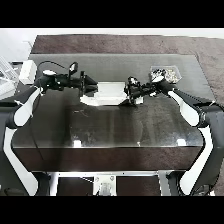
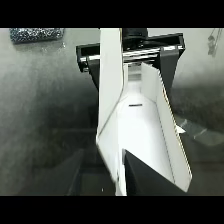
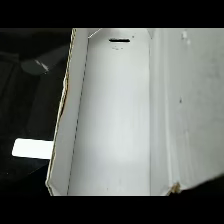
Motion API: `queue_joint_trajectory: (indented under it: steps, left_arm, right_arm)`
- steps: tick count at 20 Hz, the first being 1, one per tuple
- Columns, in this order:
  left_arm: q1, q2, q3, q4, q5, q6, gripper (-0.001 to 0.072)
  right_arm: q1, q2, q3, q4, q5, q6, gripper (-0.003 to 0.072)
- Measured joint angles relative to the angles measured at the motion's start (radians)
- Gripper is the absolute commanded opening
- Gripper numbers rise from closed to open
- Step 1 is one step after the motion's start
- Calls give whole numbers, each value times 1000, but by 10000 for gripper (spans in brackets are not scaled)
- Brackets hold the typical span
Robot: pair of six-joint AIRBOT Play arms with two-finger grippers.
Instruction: Fold the box and place the chain.
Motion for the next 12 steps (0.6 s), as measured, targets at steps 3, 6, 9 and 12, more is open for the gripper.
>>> queue_joint_trajectory:
  steps: [3,6,9,12]
  left_arm:
    - [37,30,7,-3,-65,-7,21]
    - [61,77,11,-5,-130,-10,18]
    - [64,136,11,0,-169,-20,16]
    - [37,207,-6,32,-177,-33,15]
  right_arm:
    - [0,0,0,0,0,0,586]
    - [0,0,0,0,-1,0,586]
    - [0,0,0,0,-1,0,586]
    - [0,0,0,0,-1,0,586]
